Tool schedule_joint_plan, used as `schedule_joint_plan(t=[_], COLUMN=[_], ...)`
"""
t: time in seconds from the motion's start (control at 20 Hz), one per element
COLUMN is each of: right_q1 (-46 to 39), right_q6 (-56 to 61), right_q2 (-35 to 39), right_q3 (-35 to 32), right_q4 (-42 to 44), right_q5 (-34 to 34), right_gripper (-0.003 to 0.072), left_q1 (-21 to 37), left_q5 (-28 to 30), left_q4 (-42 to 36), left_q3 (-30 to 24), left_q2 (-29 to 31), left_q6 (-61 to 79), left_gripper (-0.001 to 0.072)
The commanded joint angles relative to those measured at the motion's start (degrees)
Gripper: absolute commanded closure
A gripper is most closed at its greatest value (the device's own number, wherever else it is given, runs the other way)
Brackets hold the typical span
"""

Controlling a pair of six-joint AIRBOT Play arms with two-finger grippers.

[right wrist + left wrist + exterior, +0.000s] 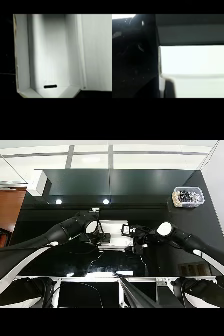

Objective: Fold the box and place the chain.

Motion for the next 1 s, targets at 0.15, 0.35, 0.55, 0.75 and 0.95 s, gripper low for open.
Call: schedule_joint_plan(t=[0.15,0.35,0.55,0.75,0.95], right_q1=[-2.6,-2.1,-2.1,0.3,1.8], right_q6=[0.3,-3.1,-3.2,-3.1,-2.5], right_q2=[4.5,4.4,3.3,2.4,2.3], right_q3=[0.0,0.0,0.0,0.0,0.0], right_q4=[-4.5,-4.4,-4.3,-4.2,-2.8], right_q5=[2.0,2.9,5.3,4.2,0.8], right_gripper=[-0.0001,-0.0001,-0.0001,0.0194,0.0495], left_q1=[0.1,0.1,0.1,0.1,0.0], left_q5=[-0.5,-0.4,-0.4,-0.4,-0.4], left_q4=[1.0,1.0,1.0,1.0,1.0], left_q3=[0.0,0.0,0.0,0.0,0.0], left_q2=[0.0,0.0,0.0,0.0,0.0], left_q6=[0.3,0.3,0.3,0.3,0.3], left_gripper=[0.0683,0.0683,0.0683,0.0682,0.0683])
